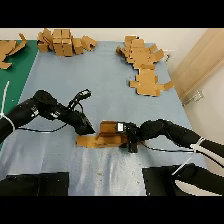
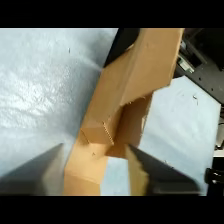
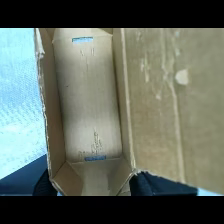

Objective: Fold the box.

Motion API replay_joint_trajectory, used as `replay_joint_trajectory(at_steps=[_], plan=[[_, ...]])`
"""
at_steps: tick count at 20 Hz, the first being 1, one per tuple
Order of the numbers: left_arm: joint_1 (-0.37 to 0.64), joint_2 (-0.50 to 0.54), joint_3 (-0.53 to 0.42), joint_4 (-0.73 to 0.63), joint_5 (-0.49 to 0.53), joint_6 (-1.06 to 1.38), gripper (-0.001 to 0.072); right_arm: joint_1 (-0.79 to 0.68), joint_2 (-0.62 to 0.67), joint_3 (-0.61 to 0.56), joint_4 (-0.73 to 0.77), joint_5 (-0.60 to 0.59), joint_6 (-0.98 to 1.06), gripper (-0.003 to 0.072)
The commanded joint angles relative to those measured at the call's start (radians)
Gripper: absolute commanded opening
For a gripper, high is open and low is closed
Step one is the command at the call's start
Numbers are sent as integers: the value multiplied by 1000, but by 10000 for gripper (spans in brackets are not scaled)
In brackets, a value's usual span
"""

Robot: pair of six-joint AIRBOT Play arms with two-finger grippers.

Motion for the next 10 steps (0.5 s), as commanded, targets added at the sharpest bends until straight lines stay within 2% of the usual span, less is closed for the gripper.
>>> replay_joint_trajectory(at_steps=[1, 4, 7, 10], plan=[[0, 34, -1, 45, -118, -176, 13, 1, -1, 0, -3, 0, 0, 500], [-58, 34, -1, -28, -182, -341, 12, 1, -1, 0, -3, 0, 0, 500], [-150, 30, 8, -222, -114, -349, 13, 1, -1, 0, -3, 0, 0, 500], [-168, -33, 77, -217, -104, -382, 13, 1, -1, 0, -3, 0, 0, 500]])
